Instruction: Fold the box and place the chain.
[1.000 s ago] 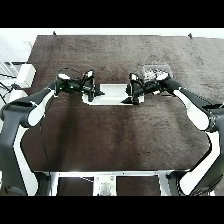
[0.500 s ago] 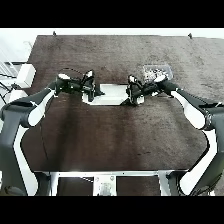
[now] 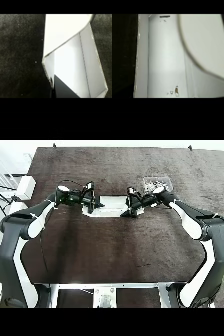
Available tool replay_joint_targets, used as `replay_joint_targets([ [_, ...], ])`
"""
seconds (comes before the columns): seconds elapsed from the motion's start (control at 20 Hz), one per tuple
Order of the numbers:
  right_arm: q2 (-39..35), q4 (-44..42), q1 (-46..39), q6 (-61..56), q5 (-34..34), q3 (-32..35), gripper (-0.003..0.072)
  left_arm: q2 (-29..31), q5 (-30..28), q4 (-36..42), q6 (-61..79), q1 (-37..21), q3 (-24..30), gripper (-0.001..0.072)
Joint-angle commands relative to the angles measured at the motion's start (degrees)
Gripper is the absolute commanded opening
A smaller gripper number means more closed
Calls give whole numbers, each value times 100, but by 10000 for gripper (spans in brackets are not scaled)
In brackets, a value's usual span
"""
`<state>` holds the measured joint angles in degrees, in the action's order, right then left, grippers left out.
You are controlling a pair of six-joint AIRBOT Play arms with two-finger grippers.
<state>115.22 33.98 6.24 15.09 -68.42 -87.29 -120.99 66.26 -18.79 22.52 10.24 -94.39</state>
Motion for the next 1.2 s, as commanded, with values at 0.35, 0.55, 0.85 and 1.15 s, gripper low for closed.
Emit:
replay_joint_targets([
  [0.35, 72, -15, 17, -9, -2, -24, 615, 2, 22, -4, 0, 0, 0, 20],
  [0.55, 140, -133, 9, -11, -11, -26, 615, 2, 24, -4, 0, 2, 0, 21],
  [0.85, 188, -210, -28, -13, -118, -44, 556, 2, 26, -4, 0, 2, 0, 20],
  [1.15, 190, -205, -26, -9, -116, -48, 556, 2, 24, -4, 0, 0, 0, 20],
])
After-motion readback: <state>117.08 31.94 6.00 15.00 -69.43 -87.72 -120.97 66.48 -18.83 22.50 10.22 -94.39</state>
